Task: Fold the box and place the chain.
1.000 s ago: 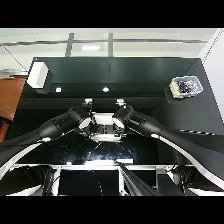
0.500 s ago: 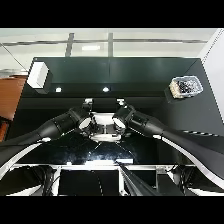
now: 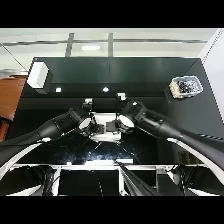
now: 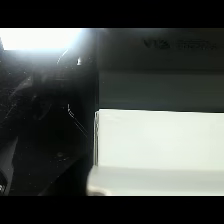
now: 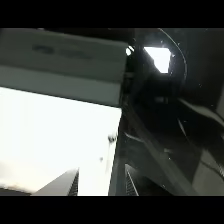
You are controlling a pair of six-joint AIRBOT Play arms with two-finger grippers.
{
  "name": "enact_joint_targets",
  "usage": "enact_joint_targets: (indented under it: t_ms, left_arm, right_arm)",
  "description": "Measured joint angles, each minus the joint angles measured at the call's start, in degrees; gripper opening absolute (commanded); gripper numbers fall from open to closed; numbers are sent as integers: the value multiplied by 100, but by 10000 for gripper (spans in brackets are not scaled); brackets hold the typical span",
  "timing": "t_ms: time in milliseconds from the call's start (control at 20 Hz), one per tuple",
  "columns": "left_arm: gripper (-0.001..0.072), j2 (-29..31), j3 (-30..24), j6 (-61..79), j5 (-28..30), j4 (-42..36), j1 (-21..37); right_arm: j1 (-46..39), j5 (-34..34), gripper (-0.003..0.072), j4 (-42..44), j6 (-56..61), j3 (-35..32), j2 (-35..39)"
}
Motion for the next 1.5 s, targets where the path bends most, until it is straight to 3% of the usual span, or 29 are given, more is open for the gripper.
enact_joint_targets:
  t_ms: [250, 450, 500, 550, 600, 850, 1000, 1450, 1500]
  left_arm:
    - [31, 0, 0, 2, 4, 4, 0]
    - [31, 0, 0, 4, 9, 7, 0]
    - [31, 0, 0, 7, 11, 7, 0]
    - [31, 0, 0, 7, 11, 7, 0]
    - [31, 0, 0, 9, 13, 7, 0]
    - [31, 0, 0, 11, 17, 7, 0]
    - [30, 0, 0, 11, 20, 9, 0]
    - [30, 0, -2, 9, 105, 11, 0]
    - [30, 0, -2, 9, 114, 13, 0]
  right_arm:
    - [-439, 372, 353, -350, -636, 4, 979]
    - [-1248, 916, 354, -1652, -1266, 2, 1545]
    - [-1602, 951, 387, -1939, -1436, -15, 1617]
    - [-1980, 916, 705, -2135, -1565, -44, 1657]
    - [-2387, 798, 720, -2256, -1679, -76, 1679]
    - [-4513, -487, 720, -1910, -2310, -131, 1309]
    - [-5215, -1121, 720, -1685, -2863, 28, 715]
    - [-5705, -1550, 713, -1410, -3641, 986, -1290]
    - [-5729, -1591, 614, -1408, -3633, 1038, -1403]
